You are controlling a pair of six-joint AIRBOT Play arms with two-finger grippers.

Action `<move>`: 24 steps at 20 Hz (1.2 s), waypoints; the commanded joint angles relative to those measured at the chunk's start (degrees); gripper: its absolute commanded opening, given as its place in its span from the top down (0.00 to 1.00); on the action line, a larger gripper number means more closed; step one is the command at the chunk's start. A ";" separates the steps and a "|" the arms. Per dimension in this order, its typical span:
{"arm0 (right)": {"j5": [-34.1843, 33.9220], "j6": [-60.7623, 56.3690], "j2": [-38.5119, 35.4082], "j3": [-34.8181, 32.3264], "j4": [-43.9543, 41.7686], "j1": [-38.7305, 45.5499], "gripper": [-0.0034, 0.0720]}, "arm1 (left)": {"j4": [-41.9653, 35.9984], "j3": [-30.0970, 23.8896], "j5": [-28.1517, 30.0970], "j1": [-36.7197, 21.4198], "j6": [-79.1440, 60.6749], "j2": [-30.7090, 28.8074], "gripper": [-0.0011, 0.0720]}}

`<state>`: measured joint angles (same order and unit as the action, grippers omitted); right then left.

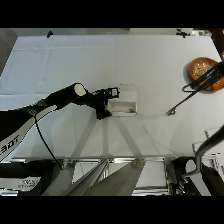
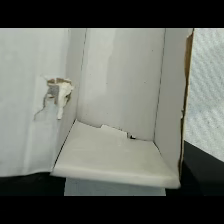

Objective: Fold the box and place the chain.

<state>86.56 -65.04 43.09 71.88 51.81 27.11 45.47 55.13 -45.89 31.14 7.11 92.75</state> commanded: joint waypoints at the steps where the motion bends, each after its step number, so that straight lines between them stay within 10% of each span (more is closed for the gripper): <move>1: -0.55 3.37 -6.56 -10.80 -7.72 -0.02 0.94 | 0.00 -0.02 0.02 0.02 -0.02 -0.04 0.70; 11: -12.41 8.57 -9.73 -33.38 -17.59 -8.92 0.94 | 0.00 -0.02 0.02 0.02 -0.02 -0.04 0.70; 19: -43.30 8.04 0.44 -34.05 -18.62 -39.32 0.94 | 0.00 -0.02 0.02 0.02 0.00 -0.04 0.70; 24: -50.97 8.07 11.52 -34.05 -18.88 -43.34 0.94 | 0.00 -0.02 0.00 0.02 -0.02 -0.04 0.70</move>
<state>42.33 -56.97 49.15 37.89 33.15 -13.23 45.47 55.13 -45.87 31.14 7.11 92.75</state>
